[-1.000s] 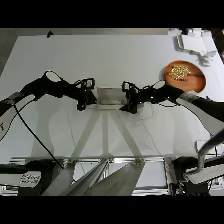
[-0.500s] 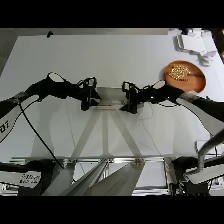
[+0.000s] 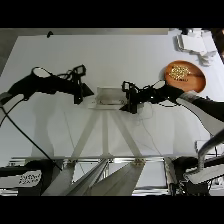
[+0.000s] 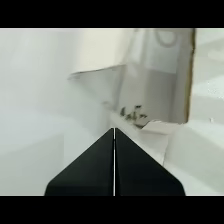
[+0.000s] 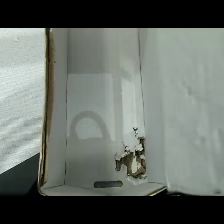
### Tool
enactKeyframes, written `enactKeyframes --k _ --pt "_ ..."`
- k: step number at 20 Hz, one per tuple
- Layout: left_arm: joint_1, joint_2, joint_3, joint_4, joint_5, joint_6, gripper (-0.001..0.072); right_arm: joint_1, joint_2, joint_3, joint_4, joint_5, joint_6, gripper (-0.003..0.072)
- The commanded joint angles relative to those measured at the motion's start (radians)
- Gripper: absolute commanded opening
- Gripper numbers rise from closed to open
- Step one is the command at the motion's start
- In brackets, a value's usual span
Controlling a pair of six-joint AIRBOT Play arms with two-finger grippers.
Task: Fold the box and place the chain.
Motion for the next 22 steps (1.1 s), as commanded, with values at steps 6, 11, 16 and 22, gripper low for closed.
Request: enactKeyframes --k 6,11,16,22 --pt "0.203 0.192 -0.094 0.209 0.098 -0.495 0.0009 0.000 0.001 0.000 0.000 0.000 0.000 0.0457" --pt "0.117 0.137 -0.119 0.316 0.126 -0.870 0.0003 0.000 0.001 0.000 0.000 0.000 0.000 0.0457" --pt "0.021 0.041 -0.119 0.302 0.127 -1.018 0.0003 0.000 0.001 0.000 0.000 0.000 0.000 0.0457" --pt "-0.055 -0.023 -0.119 0.205 0.108 -0.987 0.0004 0.001 0.001 0.000 0.000 0.000 0.000 0.0457"
